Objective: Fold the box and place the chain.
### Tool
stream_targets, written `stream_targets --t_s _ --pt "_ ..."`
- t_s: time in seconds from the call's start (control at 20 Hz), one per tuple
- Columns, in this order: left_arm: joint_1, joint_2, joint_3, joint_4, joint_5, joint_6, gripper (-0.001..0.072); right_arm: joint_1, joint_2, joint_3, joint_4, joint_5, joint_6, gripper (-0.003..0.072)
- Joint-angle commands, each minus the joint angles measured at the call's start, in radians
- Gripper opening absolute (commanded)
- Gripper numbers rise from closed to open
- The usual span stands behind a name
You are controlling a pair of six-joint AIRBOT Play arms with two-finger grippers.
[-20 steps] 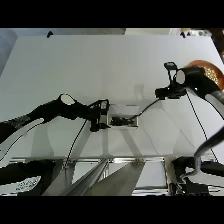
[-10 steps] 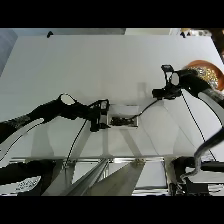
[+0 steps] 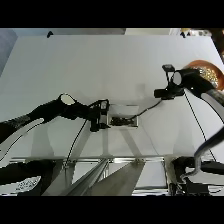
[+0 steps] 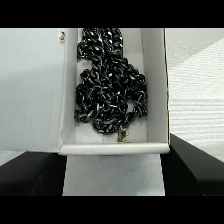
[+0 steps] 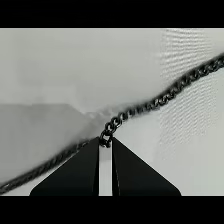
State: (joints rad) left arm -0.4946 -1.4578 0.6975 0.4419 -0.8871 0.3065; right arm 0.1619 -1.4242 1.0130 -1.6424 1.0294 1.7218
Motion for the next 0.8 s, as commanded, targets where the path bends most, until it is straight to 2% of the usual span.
stream_targets --t_s 0.0,0.15,0.3,0.5,0.75 --pt "0.001 0.000 0.000 0.000 0.000 0.000 0.0275 0.000 0.137 0.001 -0.001 0.039 -0.028 0.0022" --pt "0.000 0.000 0.000 0.000 -0.001 0.000 0.0275 0.000 0.267 0.001 0.043 0.126 -0.073 0.0022" --pt "0.000 0.000 0.000 0.000 0.000 0.000 0.0275 0.000 0.378 0.001 0.159 0.209 -0.117 0.0022" --pt "0.000 0.000 0.000 0.000 0.000 0.000 0.0275 0.023 0.486 0.001 0.303 0.240 -0.138 0.0022" --pt "0.000 0.000 0.000 0.000 0.000 0.000 0.0275 0.217 0.555 0.001 0.380 0.203 -0.118 0.0022"
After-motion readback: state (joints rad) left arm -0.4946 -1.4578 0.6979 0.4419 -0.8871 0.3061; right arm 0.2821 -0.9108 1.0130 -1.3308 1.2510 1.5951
